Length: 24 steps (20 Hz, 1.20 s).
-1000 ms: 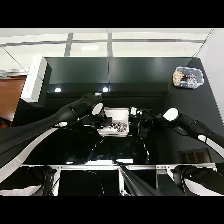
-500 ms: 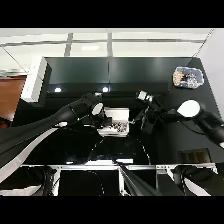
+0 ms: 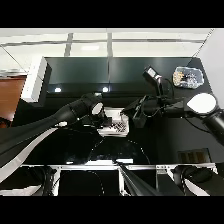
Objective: Fold the box and place the chain.
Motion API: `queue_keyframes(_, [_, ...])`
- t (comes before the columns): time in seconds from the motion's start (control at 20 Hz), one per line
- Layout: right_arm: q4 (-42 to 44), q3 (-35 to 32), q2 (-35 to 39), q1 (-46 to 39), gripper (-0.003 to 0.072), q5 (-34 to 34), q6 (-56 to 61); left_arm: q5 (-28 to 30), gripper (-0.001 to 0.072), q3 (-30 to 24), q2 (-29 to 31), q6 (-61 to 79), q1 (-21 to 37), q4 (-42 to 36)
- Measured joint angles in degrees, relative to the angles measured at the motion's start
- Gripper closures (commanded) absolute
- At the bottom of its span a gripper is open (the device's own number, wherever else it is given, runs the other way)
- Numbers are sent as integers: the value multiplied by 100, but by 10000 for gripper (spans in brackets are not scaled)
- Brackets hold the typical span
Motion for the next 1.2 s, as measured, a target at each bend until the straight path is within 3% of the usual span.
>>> queue_keyframes(0.05, [-35, -28, -55, 22, 202, -20, 52, 0, 680, 0, 0, 0, 2, -4])
queue_keyframes(0.7, [-1095, -103, -9, -1008, 195, 682, 197, 7, 679, 17, -2, 2, 4, -118])
queue_keyframes(0.75, [-1104, -101, -9, -1034, 195, 693, 197, 9, 637, 35, -2, -46, 4, -120])
queue_keyframes(0.85, [-1130, -101, -9, -1067, 195, 728, 195, 15, 310, 92, 9, -181, 4, -116])
queue_keyframes(0.9, [-1139, -103, -9, -1078, 195, 732, 195, 22, 281, 129, 13, -260, 2, -94])
queue_keyframes(1.2, [-1161, -103, -9, -1097, 195, 745, 190, -81, 281, 275, 562, -37, -33, 212])
